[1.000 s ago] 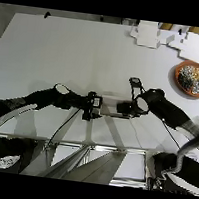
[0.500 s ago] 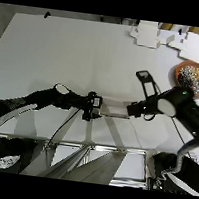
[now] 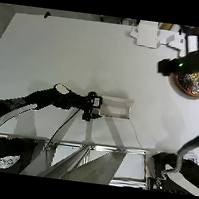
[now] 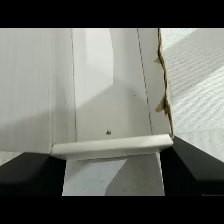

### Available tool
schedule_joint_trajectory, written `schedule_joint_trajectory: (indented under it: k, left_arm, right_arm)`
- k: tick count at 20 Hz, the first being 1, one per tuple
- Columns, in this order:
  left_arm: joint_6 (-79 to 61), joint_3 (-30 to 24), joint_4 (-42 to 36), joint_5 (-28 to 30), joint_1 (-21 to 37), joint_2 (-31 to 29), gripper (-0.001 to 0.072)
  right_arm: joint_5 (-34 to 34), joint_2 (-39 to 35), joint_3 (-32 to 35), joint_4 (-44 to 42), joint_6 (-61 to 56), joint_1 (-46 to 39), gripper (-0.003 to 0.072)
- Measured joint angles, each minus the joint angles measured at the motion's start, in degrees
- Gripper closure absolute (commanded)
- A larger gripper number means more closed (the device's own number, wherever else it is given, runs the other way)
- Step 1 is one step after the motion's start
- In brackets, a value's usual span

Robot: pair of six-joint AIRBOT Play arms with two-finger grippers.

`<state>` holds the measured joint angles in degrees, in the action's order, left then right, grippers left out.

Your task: Fold the box and place the chain.

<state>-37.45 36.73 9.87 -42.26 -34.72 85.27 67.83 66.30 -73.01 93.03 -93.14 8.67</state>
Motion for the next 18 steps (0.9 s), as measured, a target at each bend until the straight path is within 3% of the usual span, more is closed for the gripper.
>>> schedule_joint_trajectory:
  k: [8, 18]
  left_arm:
    - [0.0, 0.0, 0.0, 0.0, 0.0, 0.0, 0.0496]
    - [0.0, 0.0, 0.0, 0.0, 0.0, 0.0, 0.0496]
  right_arm:
    - [-12.4, 13.2, -1.9, 3.0, 8.9, -22.2, 0.0368]
    - [-18.4, 28.4, -2.1, -0.1, 14.0, -28.5, 0.0417]
